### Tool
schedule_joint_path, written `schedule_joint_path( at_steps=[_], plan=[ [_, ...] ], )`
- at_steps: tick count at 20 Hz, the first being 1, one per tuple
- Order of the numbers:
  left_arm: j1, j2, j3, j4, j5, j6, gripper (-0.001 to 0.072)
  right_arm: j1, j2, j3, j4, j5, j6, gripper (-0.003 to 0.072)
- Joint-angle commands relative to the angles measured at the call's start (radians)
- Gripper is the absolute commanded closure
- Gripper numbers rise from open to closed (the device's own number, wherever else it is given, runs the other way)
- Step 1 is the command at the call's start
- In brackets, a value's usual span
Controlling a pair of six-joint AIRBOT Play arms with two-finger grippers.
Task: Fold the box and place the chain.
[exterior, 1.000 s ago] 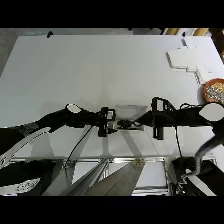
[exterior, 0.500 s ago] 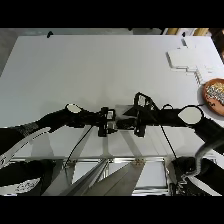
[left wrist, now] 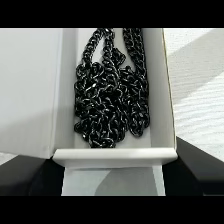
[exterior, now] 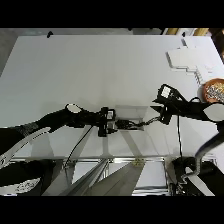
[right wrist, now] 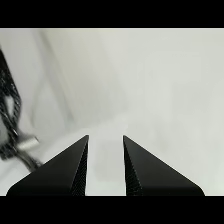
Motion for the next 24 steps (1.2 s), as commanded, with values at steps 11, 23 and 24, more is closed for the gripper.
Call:
schedule_joint_path(
  at_steps=[11, 23, 24],
  plan=[
    [0.000, 0.000, 0.001, 0.000, 0.000, 0.000, 0.0681, 0.105, -0.423, -0.001, -0.051, 0.146, -0.387, 0.0451],
    [0.000, 0.000, 0.001, 0.000, 0.000, 0.000, 0.0681, 0.104, -0.122, -0.001, -0.187, 0.275, -0.142, 0.0670],
    [0.000, 0.000, 0.001, 0.000, 0.000, 0.000, 0.0681, 0.104, -0.079, -0.001, -0.152, 0.278, -0.133, 0.0670]
  ],
)
